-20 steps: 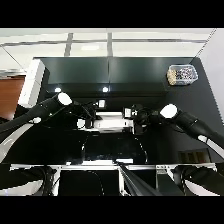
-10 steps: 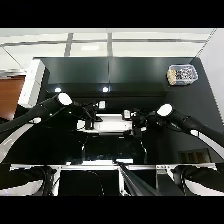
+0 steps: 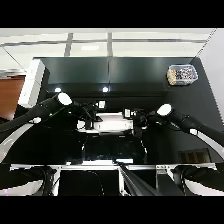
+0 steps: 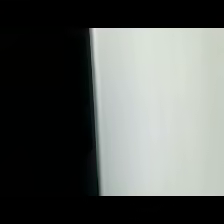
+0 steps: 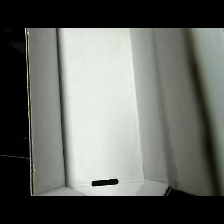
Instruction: Fold the box and place the chain.
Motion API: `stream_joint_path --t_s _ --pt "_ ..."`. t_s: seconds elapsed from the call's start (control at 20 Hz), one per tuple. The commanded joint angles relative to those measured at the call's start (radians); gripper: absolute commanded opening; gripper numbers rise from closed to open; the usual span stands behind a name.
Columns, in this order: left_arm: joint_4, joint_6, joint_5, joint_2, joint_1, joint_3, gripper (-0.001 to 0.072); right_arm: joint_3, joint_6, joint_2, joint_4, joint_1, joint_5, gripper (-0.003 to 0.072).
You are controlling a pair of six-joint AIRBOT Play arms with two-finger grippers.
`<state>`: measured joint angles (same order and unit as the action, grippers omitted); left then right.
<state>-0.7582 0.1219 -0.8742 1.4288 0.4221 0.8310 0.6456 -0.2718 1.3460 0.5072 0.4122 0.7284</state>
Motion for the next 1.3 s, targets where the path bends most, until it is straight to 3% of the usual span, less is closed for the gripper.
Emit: stream_joint_path --t_s 0.0,1.1,1.15,1.25 --pt "0.0 0.001 -0.001 0.0 0.0 0.001 0.0029 0.0 0.024 0.002 0.003 0.0 -0.025 0.0703" --pt "0.0 0.001 0.001 0.0 0.0 0.002 0.0029 0.0 0.061 0.005 0.048 0.014 -0.045 0.07" --pt "0.0 0.001 0.003 0.0 0.0 0.002 0.0031 0.0 0.061 0.005 0.048 0.014 -0.044 0.0575" --pt "0.0 0.001 0.005 0.0 0.0 0.005 0.0033 0.0 0.061 0.005 0.047 0.014 -0.044 0.0529"
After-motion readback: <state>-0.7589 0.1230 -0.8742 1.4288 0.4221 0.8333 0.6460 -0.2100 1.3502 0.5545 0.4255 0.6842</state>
